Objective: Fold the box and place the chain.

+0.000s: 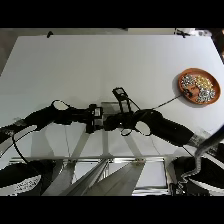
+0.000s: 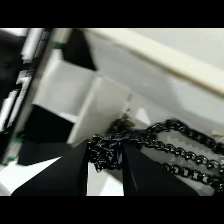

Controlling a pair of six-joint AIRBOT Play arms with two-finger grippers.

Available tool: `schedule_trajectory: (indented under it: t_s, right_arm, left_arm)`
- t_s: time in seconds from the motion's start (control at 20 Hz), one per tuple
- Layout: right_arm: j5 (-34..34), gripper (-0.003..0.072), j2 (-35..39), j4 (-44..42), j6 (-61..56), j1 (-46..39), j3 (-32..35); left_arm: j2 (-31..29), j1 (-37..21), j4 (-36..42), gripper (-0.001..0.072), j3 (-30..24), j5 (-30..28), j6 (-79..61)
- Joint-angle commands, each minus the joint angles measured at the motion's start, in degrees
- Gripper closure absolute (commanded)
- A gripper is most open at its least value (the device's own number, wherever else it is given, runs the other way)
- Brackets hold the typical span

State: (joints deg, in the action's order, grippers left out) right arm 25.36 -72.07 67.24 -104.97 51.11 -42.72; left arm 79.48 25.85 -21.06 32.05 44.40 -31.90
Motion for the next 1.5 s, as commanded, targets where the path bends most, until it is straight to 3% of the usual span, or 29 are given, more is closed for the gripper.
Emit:
schedule_trajectory:
  t_s: [0.0,0.25,0.4,0.6,0.75,0.95,1.1,1.45]
  right_arm:
    - [1.0,0.0443,-1.2,-0.5,0.0,-0.9,0.0]
    - [2.3,0.0438,8.4,0.9,3.0,-1.4,0.0]
    - [13.9,0.0402,16.5,0.9,3.0,-5.4,0.0]
    - [33.0,0.0404,25.2,4.3,3.7,-20.9,0.0]
    - [37.5,0.0404,27.0,14.7,4.2,-36.9,0.9]
    - [25.1,0.0378,26.4,15.5,2.8,-52.1,9.2]
    - [15.5,0.0124,22.4,15.1,-0.7,-59.0,13.3]
    - [-3.8,0.0161,6.0,8.0,-4.8,-60.6,13.3]
  left_arm:
    - [0.0,0.0,0.0,0.0456,0.0,0.0,0.0]
    - [0.0,0.0,0.0,0.0456,0.0,0.0,0.0]
    - [0.0,0.0,0.0,0.0456,0.0,0.0,0.0]
    - [0.0,0.0,0.0,0.0456,0.0,0.0,0.0]
    - [0.0,0.0,0.0,0.0456,0.0,0.0,0.0]
    - [0.0,0.0,0.0,0.0456,0.0,0.0,0.0]
    - [0.0,0.0,0.0,0.0456,0.0,0.0,0.0]
    - [0.0,0.0,0.0,0.0456,0.0,0.0,0.0]
